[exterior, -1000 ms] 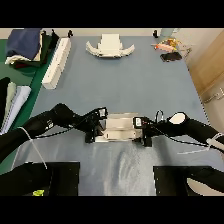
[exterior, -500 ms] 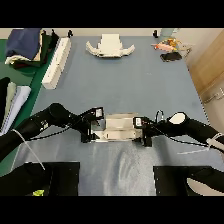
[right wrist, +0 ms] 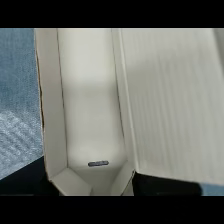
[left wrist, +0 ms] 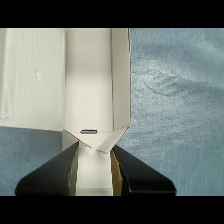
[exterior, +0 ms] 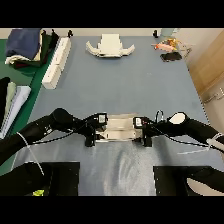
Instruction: Fold the box.
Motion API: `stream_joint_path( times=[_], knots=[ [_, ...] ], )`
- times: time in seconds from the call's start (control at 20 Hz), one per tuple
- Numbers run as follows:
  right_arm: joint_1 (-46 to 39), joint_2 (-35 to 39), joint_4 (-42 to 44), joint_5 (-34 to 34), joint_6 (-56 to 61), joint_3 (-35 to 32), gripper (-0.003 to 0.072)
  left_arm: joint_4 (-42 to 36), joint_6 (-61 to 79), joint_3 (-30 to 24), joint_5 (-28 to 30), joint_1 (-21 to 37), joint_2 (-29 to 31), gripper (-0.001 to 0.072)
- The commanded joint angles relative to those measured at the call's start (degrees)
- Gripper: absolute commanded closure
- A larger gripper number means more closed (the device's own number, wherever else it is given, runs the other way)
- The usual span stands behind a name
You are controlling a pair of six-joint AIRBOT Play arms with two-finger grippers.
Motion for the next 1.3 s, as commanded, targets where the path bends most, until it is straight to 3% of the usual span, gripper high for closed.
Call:
stream_joint_path(
  times=[0.0,0.1,0.2,0.5,0.8,0.85,0.9,0.95,1.2,1.25],
  knots=[
    [0.0,0.0,0.0,0.0,0.0,0.0,0.0178,-1.7,0.6,-0.2,1.3,-0.5,-1.1,0.0427],
    [0.0,0.0,0.0,0.0,0.0,0.0,0.0178,-2.2,0.6,-0.2,1.4,-0.5,-1.3,0.0428],
    [0.0,0.0,0.0,0.0,0.0,0.0,0.0178,-2.5,0.6,-0.2,1.9,-0.5,-1.3,0.0544],
    [0.0,0.0,0.0,0.0,0.0,0.0,0.0179,-9.7,3.3,-0.2,4.3,-1.4,-1.3,0.0544],
    [0.0,0.0,0.0,0.0,0.0,0.0,0.0179,-10.3,3.2,-0.2,5.7,-3.0,-3.7,0.0518],
    [0.0,0.0,0.0,0.0,0.0,0.0,0.0179,-10.3,3.2,-0.2,5.7,-3.0,-3.9,0.0351],
    [0.0,0.0,0.0,0.0,0.0,0.0,0.0178,-10.7,3.2,-0.2,5.7,-3.0,-4.0,0.0065],
    [0.0,0.0,0.0,0.0,0.0,0.0,0.0178,-11.3,3.2,-0.2,5.7,-3.0,-4.0,0.0017],
    [0.0,0.0,0.0,0.0,0.0,0.0,0.0179,-11.5,3.1,-0.2,5.7,-3.0,-4.0,0.0017],
    [0.0,0.0,0.0,0.0,0.0,0.0,0.0178,-11.5,2.4,-0.2,5.7,-3.0,-4.0,0.0084]
  ],
)
